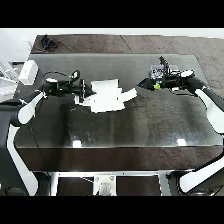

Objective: Fold the box and place the chain.

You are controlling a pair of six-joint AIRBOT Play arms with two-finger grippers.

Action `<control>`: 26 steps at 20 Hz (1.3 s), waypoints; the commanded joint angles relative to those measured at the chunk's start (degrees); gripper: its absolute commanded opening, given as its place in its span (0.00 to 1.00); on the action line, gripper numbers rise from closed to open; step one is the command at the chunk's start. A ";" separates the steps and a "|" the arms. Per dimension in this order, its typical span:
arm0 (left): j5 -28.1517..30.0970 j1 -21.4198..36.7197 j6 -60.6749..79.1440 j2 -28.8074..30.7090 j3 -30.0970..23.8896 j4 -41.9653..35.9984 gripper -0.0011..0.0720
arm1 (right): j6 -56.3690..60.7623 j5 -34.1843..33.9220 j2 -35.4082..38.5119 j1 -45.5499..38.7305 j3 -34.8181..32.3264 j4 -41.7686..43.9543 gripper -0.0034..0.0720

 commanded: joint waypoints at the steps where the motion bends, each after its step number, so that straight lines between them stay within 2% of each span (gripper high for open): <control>1: -0.81 -0.02 -0.07 -0.02 0.11 0.26 0.04 | -0.09 -0.02 0.02 0.02 0.04 -0.02 0.55; 7: -2.23 -0.02 -2.64 -0.02 3.23 2.67 0.04 | -0.09 -1.42 0.02 -0.39 0.04 0.00 0.55; 19: -1.16 -0.02 -2.62 -0.02 3.32 4.11 0.04 | -0.07 -1.95 0.02 -0.20 0.04 1.55 0.55; 26: -2.64 -0.02 -2.82 -0.15 4.26 3.76 0.04 | -0.07 -1.92 0.02 1.18 0.04 1.51 0.55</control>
